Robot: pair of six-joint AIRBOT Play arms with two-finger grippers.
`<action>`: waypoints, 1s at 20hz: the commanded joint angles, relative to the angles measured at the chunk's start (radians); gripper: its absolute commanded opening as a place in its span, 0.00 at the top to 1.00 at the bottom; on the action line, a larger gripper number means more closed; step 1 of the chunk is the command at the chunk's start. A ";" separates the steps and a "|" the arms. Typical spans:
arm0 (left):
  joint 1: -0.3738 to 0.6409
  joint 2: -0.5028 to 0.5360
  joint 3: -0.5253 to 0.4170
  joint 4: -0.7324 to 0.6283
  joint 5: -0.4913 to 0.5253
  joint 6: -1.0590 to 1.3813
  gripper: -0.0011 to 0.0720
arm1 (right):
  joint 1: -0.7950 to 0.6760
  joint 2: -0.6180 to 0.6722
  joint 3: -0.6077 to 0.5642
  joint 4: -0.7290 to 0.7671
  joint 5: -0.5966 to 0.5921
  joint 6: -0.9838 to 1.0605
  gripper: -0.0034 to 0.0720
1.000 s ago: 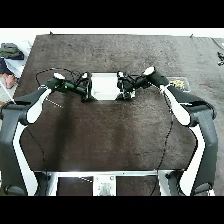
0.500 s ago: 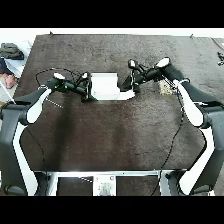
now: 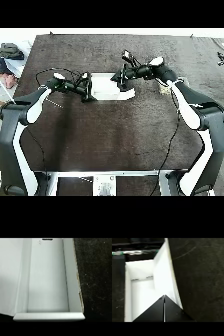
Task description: Fold the box and place the chain.
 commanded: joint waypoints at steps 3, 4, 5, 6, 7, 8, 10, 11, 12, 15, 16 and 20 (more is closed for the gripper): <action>0.001 0.001 0.001 0.000 0.000 0.000 0.51 | 0.011 -0.043 0.000 -0.006 -0.150 0.002 0.96; 0.001 0.001 0.001 0.000 0.000 0.000 0.51 | 0.011 -0.053 0.000 -0.019 -0.150 0.002 0.96; 0.001 0.001 0.001 0.000 0.000 0.000 0.51 | 0.011 -0.062 0.000 -0.046 -0.150 0.002 0.96; 0.001 0.001 0.001 0.000 0.000 0.000 0.51 | 0.011 -0.070 0.000 -0.070 -0.150 0.002 0.96; 0.001 0.001 0.001 0.000 0.000 0.000 0.51 | 0.011 -0.077 0.000 -0.090 -0.148 0.003 0.96; 0.001 0.001 0.001 0.000 0.000 0.000 0.51 | 0.011 -0.082 0.000 -0.102 -0.139 0.002 0.96; 0.001 0.001 0.001 0.000 0.000 0.000 0.51 | 0.011 -0.085 0.000 -0.112 -0.121 0.002 0.96; 0.001 0.001 0.001 0.000 0.000 0.000 0.51 | 0.011 -0.085 0.000 -0.113 -0.121 0.002 0.96; 0.001 0.001 0.001 0.000 0.000 0.000 0.51 | 0.011 -0.085 0.000 -0.113 -0.121 0.002 0.96; 0.001 0.001 0.001 0.000 0.000 0.000 0.51 | 0.008 -0.080 0.000 -0.113 -0.122 0.002 0.96; 0.001 0.001 0.001 0.000 0.000 0.000 0.51 | 0.008 -0.071 0.000 -0.113 -0.124 0.002 0.96; 0.001 0.001 0.001 0.000 0.000 0.000 0.51 | 0.005 0.009 0.001 -0.114 -0.121 0.002 0.96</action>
